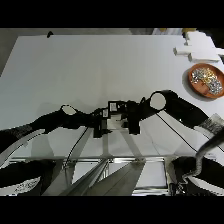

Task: Fold the box and place the chain.

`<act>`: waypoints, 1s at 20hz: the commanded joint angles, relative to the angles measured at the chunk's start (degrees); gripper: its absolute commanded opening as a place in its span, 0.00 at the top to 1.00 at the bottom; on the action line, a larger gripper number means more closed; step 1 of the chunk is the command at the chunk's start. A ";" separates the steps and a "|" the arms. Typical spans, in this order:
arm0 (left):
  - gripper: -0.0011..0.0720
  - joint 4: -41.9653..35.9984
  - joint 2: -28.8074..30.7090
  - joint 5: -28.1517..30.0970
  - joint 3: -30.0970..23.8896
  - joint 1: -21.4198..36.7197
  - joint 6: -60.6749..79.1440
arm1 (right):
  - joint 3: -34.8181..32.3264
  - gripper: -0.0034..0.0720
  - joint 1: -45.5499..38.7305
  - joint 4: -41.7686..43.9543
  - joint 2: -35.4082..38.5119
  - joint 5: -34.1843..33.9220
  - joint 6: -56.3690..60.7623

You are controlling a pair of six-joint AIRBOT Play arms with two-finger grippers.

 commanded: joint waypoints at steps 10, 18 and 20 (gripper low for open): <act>0.80 -0.09 0.00 -0.04 0.02 -0.04 -0.22 | -0.09 0.51 -2.62 -7.30 5.05 -0.24 3.17; 0.80 -0.09 0.00 -0.02 0.02 -0.04 -0.22 | -1.22 0.84 -3.13 -7.43 5.05 2.45 3.13; 0.80 -0.09 0.00 -0.02 0.02 -0.02 -0.22 | -1.90 0.85 -3.15 -6.73 5.05 2.38 3.13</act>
